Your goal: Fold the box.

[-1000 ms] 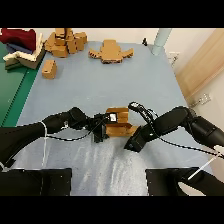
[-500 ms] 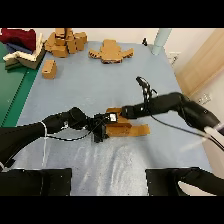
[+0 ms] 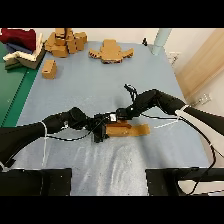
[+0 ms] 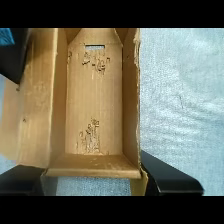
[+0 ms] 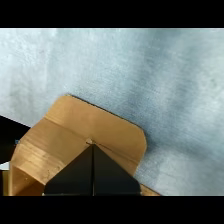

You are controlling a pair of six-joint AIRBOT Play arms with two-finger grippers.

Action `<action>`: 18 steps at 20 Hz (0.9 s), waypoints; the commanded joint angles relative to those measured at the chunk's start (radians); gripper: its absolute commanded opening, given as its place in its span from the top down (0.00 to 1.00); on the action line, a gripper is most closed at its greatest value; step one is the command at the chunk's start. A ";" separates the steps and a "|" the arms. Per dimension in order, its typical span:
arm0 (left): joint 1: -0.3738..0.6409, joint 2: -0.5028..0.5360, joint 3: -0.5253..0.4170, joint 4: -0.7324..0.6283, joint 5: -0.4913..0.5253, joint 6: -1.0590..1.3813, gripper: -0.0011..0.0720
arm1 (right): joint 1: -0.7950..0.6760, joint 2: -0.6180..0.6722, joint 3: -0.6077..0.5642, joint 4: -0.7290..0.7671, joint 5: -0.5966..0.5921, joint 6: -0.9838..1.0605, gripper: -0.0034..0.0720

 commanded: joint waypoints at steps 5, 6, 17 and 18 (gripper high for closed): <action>0.000 0.000 0.000 0.000 0.000 0.000 0.54 | 0.006 -0.018 0.004 0.000 -0.042 -0.034 0.95; -0.001 0.000 0.000 0.000 0.000 0.000 0.54 | 0.006 -0.013 0.004 0.000 -0.049 -0.034 0.95; 0.000 0.000 0.000 0.000 0.000 0.000 0.54 | 0.004 0.407 -0.068 -0.224 -0.183 -0.054 0.95; -0.001 0.000 0.000 0.000 0.000 0.000 0.54 | 0.006 0.455 -0.107 -0.196 -0.223 -0.142 0.95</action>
